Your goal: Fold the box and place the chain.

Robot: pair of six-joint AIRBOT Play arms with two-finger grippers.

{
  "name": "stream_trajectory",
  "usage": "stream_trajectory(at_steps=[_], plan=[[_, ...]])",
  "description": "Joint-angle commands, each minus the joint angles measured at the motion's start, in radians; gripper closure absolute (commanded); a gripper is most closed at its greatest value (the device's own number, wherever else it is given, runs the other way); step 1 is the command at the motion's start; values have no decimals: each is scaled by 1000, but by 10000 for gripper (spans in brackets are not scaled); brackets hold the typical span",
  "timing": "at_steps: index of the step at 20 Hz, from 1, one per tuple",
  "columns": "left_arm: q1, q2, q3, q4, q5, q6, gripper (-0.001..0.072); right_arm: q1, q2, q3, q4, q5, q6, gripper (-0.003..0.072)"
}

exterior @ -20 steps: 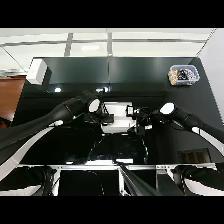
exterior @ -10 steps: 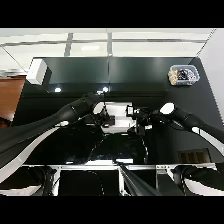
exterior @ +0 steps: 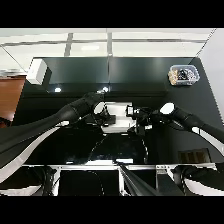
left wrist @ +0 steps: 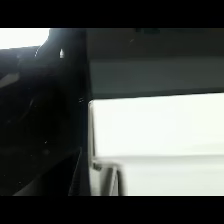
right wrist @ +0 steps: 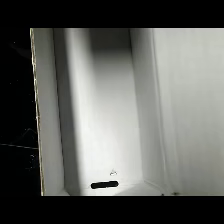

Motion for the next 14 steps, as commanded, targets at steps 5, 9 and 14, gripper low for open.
stream_trajectory(at_steps=[5, 9, 14], plan=[[2, -9, 10, 0, 1, 0, 686, 0, 0, 0, 0, 0, 0, 516], [2, -11, 18, 0, 2, 0, 684, 0, 0, 0, 0, 0, 0, 515], [6, -13, 29, 10, -2, 0, 307, 0, 0, 0, 0, 0, 0, 516]])
